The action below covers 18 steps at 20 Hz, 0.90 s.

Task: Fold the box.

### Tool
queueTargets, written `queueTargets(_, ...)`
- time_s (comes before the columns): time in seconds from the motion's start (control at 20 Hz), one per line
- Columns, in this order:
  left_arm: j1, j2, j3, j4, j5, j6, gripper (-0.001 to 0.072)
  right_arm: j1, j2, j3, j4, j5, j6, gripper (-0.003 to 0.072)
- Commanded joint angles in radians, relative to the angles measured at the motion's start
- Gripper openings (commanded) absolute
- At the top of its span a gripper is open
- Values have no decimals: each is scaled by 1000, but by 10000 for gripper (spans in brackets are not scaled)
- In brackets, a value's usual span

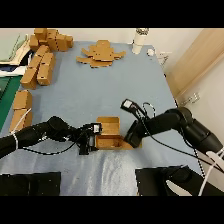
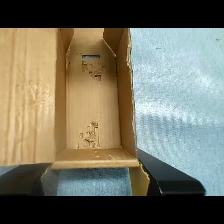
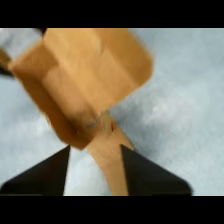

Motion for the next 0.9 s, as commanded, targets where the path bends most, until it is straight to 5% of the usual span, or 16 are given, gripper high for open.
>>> queueTargets(0.0,0,0,1,0,0,0,515,1,76,-163,-34,74,-272,615)
queueTargets(0.15,0,0,1,0,0,0,514,27,68,-218,-36,248,-400,651)
queueTargets(0.7,0,0,1,0,0,0,515,128,11,-217,-42,386,-417,623)
queueTargets(0.8,0,0,1,0,0,0,514,130,4,-217,-27,392,-417,313)
queueTargets(0.85,0,0,1,0,0,0,514,134,3,-217,-8,392,-423,291)
